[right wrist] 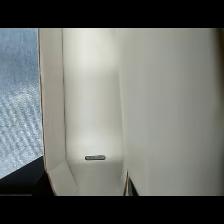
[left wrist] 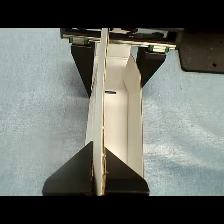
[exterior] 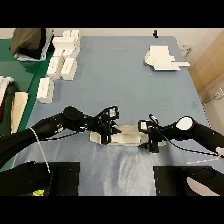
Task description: Fold the box.
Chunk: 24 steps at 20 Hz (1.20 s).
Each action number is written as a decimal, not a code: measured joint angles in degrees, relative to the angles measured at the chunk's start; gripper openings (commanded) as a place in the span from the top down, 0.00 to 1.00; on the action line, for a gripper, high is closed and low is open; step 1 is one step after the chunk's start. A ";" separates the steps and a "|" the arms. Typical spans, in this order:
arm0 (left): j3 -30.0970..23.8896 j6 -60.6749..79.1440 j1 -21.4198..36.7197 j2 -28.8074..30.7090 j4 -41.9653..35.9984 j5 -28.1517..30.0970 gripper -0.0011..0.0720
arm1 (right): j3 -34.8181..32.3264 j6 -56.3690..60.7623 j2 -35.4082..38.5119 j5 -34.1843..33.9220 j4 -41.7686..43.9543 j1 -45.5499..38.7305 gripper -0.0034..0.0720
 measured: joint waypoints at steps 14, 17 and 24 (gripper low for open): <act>0.00 0.00 0.00 0.00 0.00 0.02 0.96 | 0.04 0.00 0.11 -0.81 -0.24 0.00 0.28; 0.00 0.00 0.00 0.00 0.00 0.02 0.96 | 0.04 -0.02 0.13 -0.87 -0.26 0.02 0.28; 0.00 0.00 0.00 0.00 -0.28 0.02 0.96 | 0.04 -0.02 0.13 -0.94 -0.28 0.02 0.28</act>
